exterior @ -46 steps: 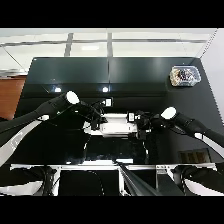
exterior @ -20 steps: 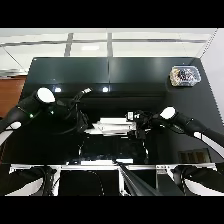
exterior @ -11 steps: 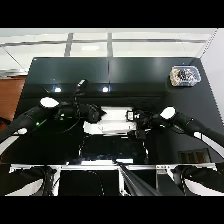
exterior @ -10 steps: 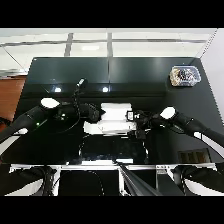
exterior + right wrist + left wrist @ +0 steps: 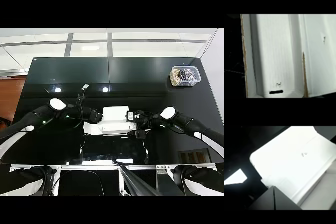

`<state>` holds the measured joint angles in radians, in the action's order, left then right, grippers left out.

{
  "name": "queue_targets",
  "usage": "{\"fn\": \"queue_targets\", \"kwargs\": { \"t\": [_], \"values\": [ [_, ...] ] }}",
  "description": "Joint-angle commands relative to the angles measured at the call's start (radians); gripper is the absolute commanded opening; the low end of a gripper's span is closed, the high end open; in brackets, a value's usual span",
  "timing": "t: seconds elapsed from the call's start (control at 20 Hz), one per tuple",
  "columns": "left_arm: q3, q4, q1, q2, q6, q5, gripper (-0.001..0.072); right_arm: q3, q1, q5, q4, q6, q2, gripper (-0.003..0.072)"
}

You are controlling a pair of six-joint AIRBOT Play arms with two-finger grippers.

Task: Fold the box and place the chain.

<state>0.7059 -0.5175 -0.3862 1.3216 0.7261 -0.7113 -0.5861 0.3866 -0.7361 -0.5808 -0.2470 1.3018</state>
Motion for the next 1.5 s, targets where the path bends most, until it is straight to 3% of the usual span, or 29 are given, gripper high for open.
{"fn": "queue_targets", "kwargs": {
  "t": [0.0, 0.1, 0.2, 0.4, 0.45, 0.5, 0.55, 0.65, 0.9, 1.15, 1.2, 1.25, 1.4, 1.45],
  "values": [
    [0.056, -0.029, 0.063, -0.108, 0.014, -0.05, 0.0026, -0.001, 0.0, 0.001, 0.001, 0.0, 0.0, 0.0169],
    [0.047, -0.035, 0.114, -0.252, 0.005, -0.052, 0.0026, -0.001, 0.0, 0.001, 0.001, 0.0, 0.0, 0.0169],
    [-0.021, -0.047, 0.14, -0.367, -0.054, -0.055, 0.003, -0.001, 0.0, 0.001, 0.001, 0.0, 0.0, 0.0169],
    [-0.172, -0.117, 0.129, -0.395, -0.505, -0.217, 0.0032, -0.001, 0.0, 0.001, 0.001, 0.0, 0.0, 0.0169],
    [-0.188, -0.186, 0.115, -0.388, -0.627, -0.203, 0.0203, -0.001, 0.0, 0.001, 0.001, 0.0, 0.0, 0.0169],
    [-0.196, -0.236, 0.095, -0.378, -0.71, -0.144, 0.0586, -0.001, 0.0, 0.001, 0.001, 0.0, 0.0, 0.0169],
    [-0.196, -0.267, 0.069, -0.364, -0.711, -0.061, 0.0712, -0.001, 0.0, 0.001, 0.001, 0.001, 0.0, 0.0169],
    [-0.183, -0.346, 0.016, -0.328, -0.712, 0.033, 0.0709, -0.001, 0.0, 0.001, 0.001, 0.0, 0.0, 0.0169],
    [-0.066, -0.326, -0.062, -0.167, -0.745, -0.064, 0.0673, -0.001, 0.0, 0.001, 0.001, 0.0, 0.0, 0.0169],
    [-0.03, -0.303, -0.109, -0.085, -0.708, -0.109, 0.065, -0.001, 0.0, 0.001, 0.001, 0.0, 0.0, 0.0169],
    [-0.03, -0.315, -0.113, -0.085, -0.683, -0.109, 0.0503, -0.001, 0.0, 0.001, 0.001, 0.0, 0.0, 0.0169],
    [-0.029, -0.315, -0.112, -0.085, -0.668, -0.114, 0.0415, -0.001, 0.0, 0.001, 0.001, 0.0, 0.0, 0.0169],
    [-0.029, -0.315, -0.112, -0.085, -0.668, -0.109, 0.0206, -0.001, 0.0, 0.001, 0.001, 0.0, 0.0, 0.0169],
    [-0.029, -0.313, -0.112, -0.085, -0.667, -0.097, 0.02, -0.001, 0.0, 0.001, 0.001, 0.0, 0.0, 0.0169]
  ]
}}
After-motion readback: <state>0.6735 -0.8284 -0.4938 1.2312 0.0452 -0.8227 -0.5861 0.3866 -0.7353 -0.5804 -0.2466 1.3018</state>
